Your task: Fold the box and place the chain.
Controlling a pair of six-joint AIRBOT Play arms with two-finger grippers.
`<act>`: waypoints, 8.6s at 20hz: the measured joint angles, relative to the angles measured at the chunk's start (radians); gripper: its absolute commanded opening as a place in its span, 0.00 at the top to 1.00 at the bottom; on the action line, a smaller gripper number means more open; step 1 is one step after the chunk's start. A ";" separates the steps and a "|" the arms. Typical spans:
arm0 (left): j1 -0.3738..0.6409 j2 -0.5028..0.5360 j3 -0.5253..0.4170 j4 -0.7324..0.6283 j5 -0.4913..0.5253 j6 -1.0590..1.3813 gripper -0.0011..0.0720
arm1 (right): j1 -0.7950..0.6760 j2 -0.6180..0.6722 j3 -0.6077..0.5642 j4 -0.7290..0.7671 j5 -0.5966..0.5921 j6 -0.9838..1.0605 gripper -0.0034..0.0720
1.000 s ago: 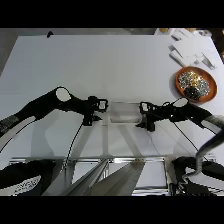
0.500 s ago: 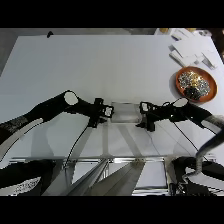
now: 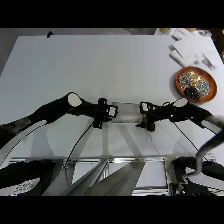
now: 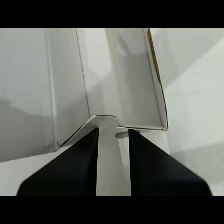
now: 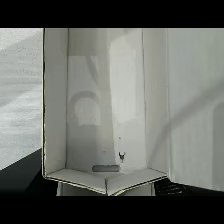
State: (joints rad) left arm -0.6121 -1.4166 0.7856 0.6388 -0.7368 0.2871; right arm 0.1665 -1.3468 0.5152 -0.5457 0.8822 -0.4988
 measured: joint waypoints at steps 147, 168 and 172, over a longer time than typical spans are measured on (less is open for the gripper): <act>-0.275 -0.279 0.498 0.809 -0.447 -2.694 0.78 | 0.000 0.000 0.000 0.000 -0.001 0.000 0.56; -0.168 -0.098 0.498 0.723 -0.509 -2.377 0.49 | 0.000 0.000 0.000 0.000 0.000 0.000 0.56; -0.047 0.019 0.492 0.686 -0.618 -2.082 0.26 | 0.000 0.000 0.000 0.000 0.000 0.000 0.56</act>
State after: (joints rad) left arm -0.6586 -1.3979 1.2778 1.3247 -1.3548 -1.7954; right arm 0.1669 -1.3468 0.5152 -0.5453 0.8818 -0.4988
